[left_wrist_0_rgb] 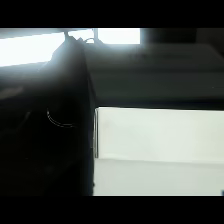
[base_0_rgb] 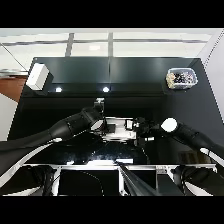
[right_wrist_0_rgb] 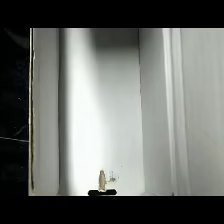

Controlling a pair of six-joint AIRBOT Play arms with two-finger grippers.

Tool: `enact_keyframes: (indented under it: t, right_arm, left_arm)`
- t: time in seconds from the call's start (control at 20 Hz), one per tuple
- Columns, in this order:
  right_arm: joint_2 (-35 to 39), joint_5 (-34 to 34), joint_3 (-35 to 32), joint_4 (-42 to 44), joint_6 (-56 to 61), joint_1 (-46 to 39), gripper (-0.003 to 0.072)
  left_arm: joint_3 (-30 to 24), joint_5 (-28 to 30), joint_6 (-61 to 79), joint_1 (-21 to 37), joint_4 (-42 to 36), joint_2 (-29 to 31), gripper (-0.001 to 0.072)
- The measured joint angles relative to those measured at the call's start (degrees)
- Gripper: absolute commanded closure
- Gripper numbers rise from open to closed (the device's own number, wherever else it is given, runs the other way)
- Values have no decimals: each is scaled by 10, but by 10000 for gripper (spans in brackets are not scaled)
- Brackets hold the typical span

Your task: Fold the box and place the chain.

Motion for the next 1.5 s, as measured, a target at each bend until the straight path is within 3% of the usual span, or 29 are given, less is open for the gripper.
enact_keyframes:
  t: [0.25,0.5,0.6,0.7,0.75,0.85,0.95,1.0,1.5]
  right_arm:
    - [39,58,1,-60,3,-29,-24]
    - [49,71,1,-75,4,-36,-22]
    - [50,70,1,-66,0,-37,151]
    - [47,71,1,-60,-4,-37,156]
    - [45,71,1,-57,-4,-37,331]
    - [40,73,1,-40,-3,-37,454]
    - [38,75,1,-28,5,-37,461]
    - [37,77,1,-24,11,-37,508]
    - [17,19,1,43,51,9,507]
  left_arm:
    - [-10,-12,-17,-10,10,6,683]
    - [-18,-16,-23,-13,20,6,683]
    - [-19,-14,-23,-13,22,4,683]
    - [-20,-13,-24,-13,23,3,683]
    - [-20,-13,-24,-13,23,3,683]
    - [-20,-12,-24,-13,24,2,683]
    - [-20,-11,-24,-13,24,2,683]
    - [-20,-11,-24,-13,24,2,683]
    - [-20,-9,-25,-13,24,2,683]
